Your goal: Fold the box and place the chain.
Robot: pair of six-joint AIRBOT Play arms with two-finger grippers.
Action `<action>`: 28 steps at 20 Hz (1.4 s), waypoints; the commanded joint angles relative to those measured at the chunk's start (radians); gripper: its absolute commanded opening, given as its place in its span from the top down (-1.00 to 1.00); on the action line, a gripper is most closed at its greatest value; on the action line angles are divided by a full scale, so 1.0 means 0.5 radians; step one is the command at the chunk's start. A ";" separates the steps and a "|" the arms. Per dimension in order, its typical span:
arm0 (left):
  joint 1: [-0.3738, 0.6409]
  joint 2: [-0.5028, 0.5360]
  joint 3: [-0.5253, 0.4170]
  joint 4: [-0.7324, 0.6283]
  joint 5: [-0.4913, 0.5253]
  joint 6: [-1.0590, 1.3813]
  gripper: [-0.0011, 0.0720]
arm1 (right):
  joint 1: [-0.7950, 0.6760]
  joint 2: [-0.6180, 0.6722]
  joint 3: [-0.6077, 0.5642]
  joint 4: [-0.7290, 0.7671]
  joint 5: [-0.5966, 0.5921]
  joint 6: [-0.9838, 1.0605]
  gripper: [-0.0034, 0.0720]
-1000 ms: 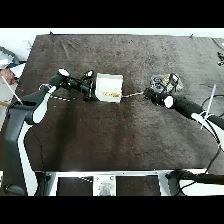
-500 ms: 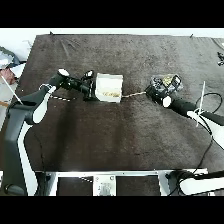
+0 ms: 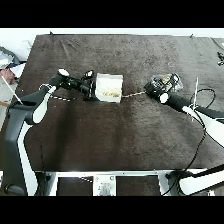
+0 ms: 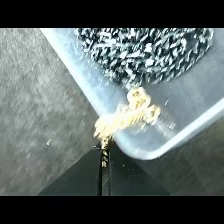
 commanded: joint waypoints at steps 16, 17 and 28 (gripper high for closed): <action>0.002 0.001 0.002 0.001 0.001 0.000 0.22 | 1.001 0.854 0.172 -0.032 -0.282 -0.340 0.96; 0.002 0.001 0.002 0.001 0.000 0.000 0.22 | 1.009 0.813 0.183 -0.031 -0.287 -0.339 0.96; 0.002 0.001 0.002 0.001 0.000 0.000 0.22 | 0.954 0.524 0.188 -0.109 -0.047 -0.341 0.50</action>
